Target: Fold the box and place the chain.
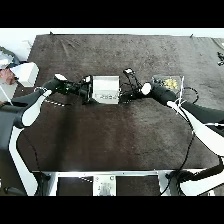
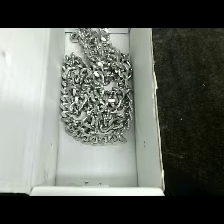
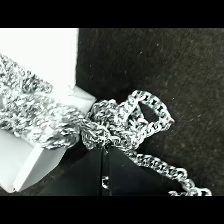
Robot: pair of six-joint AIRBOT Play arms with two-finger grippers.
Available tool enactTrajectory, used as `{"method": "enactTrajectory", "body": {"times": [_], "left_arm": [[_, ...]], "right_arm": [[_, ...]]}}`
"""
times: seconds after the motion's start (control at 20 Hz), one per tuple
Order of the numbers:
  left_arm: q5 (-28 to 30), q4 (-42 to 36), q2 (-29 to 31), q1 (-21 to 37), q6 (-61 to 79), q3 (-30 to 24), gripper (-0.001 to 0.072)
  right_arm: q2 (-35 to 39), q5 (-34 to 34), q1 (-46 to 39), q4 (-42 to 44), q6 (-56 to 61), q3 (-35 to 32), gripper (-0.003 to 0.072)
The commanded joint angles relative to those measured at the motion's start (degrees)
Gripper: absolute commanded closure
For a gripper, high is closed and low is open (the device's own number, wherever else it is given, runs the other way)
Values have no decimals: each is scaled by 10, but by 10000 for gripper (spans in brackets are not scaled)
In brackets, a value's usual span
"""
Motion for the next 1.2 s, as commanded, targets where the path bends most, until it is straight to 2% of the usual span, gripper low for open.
{"method": "enactTrajectory", "body": {"times": [0.0,0.45,0.65,0.75,0.85,1.0,1.15], "left_arm": [[0,0,0,0,0,0,347],[0,0,0,0,0,0,347],[0,0,0,0,0,0,347],[0,0,0,0,0,0,347],[0,0,0,0,0,0,347],[0,0,0,0,0,0,347],[0,0,0,0,0,0,347]], "right_arm": [[6,-4,2,1,-4,1,700],[183,5,3,-3,-2,1,702],[255,-32,3,-2,6,1,702],[250,14,14,-10,19,-12,702],[230,34,25,-61,26,-22,702],[238,-54,31,-20,32,-11,702],[241,-67,61,-19,32,37,702]]}}
